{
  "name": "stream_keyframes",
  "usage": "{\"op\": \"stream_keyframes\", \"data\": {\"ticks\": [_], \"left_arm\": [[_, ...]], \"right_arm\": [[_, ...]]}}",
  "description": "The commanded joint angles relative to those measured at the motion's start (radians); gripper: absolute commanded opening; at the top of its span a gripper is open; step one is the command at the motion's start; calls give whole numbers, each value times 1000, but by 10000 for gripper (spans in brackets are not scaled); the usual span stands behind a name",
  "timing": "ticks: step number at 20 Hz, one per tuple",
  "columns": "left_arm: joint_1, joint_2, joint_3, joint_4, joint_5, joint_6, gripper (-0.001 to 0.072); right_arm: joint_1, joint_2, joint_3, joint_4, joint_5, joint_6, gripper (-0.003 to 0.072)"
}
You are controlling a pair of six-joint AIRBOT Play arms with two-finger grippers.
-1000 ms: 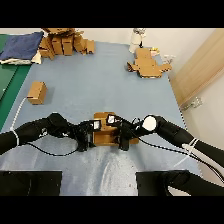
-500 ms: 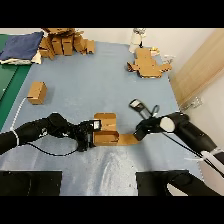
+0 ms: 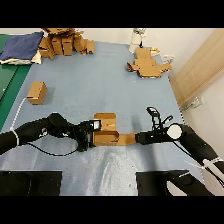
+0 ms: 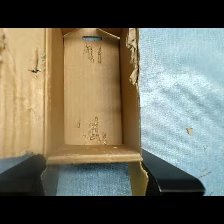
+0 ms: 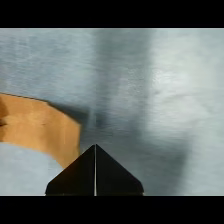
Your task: Fold the box.
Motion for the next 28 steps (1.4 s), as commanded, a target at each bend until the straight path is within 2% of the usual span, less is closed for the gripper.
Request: {"op": "stream_keyframes", "data": {"ticks": [1,5,8,9,11,14,18,20,23,28], "left_arm": [[0,0,0,0,0,0,305],[0,0,0,0,0,0,305],[0,0,0,0,0,0,305],[0,0,0,0,0,0,305],[0,0,0,0,0,0,305],[0,0,0,0,0,0,305],[0,0,0,1,0,0,305],[0,0,0,0,0,0,305],[0,0,0,0,0,0,305],[0,0,0,0,0,0,305]], "right_arm": [[-6,-47,-34,219,-58,-86,4],[-6,-49,-33,409,-62,-196,4],[-6,-16,-33,480,-37,-229,6],[-6,-1,-32,507,-28,-244,27],[-6,15,-32,536,-7,-248,256],[-6,14,-33,559,17,-248,258],[-6,-5,-33,712,18,-250,253],[-6,-21,-33,734,16,-282,252],[-6,-32,-32,708,18,-328,253],[13,-33,5,540,10,-258,254]]}}
